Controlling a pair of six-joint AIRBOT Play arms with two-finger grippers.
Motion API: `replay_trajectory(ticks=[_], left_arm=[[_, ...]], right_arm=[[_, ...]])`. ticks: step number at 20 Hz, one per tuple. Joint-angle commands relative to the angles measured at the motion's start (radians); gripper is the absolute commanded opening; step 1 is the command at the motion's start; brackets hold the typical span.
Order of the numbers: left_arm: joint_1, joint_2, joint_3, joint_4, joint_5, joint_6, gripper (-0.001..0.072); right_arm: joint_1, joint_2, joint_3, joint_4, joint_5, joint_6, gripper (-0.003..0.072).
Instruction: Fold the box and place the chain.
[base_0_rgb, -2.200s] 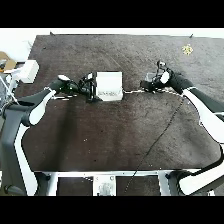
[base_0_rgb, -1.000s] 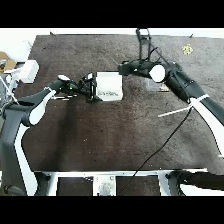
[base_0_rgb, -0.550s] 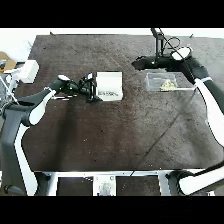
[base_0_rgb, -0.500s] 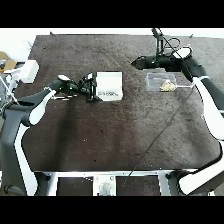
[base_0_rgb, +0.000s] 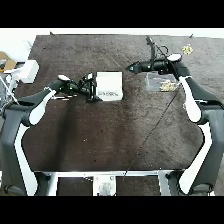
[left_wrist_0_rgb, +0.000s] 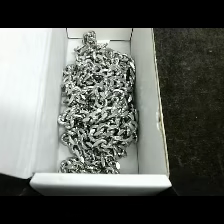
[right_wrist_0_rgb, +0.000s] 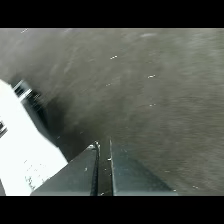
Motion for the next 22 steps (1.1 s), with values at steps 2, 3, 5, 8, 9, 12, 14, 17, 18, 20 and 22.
replay_trajectory(ticks=[2,3,5,8,9,12,14,17,18,20,22], left_arm=[[-0.001,0.0,0.0,0.0,0.0,0.0,0.0341],[-0.001,0.0,0.0,0.0,0.0,0.0,0.0341],[-0.001,0.0,0.0,0.0,0.0,0.0,0.0341],[-0.001,0.0,0.0,0.0,0.0,0.0,0.0341],[-0.001,0.0,0.0,0.0,0.0,0.0,0.0341],[-0.001,0.0,0.0,0.0,0.0,0.0,0.0341],[-0.001,0.0,0.0,0.0,0.0,0.0,0.0341],[-0.001,0.0,0.0,0.0,0.0,0.0,0.0341],[-0.001,0.0,0.0,0.0,0.0,0.0,0.0341],[-0.001,0.0,0.0,0.0,0.0,0.0,0.0341],[-0.001,0.0,0.0,0.0,0.0,0.0,0.0341]], right_arm=[[0.005,-0.04,0.015,0.056,0.15,-0.164,0.0237],[0.005,-0.04,0.015,0.093,0.192,-0.203,0.0236],[0.005,-0.04,0.015,0.103,0.219,-0.256,0.0237],[0.005,-0.04,0.015,0.103,0.23,-0.29,0.027],[0.005,-0.04,0.015,0.103,0.245,-0.311,0.0344],[0.008,-0.04,0.015,0.103,0.322,-0.327,0.0345],[0.016,-0.039,0.015,0.103,0.354,-0.329,0.0344],[0.04,-0.027,0.015,0.063,0.358,-0.339,0.0342],[0.051,-0.016,0.015,0.021,0.353,-0.352,0.0342],[0.069,0.002,0.014,-0.053,0.341,-0.381,0.0343],[0.071,0.003,0.014,-0.058,0.348,-0.38,0.0342]])
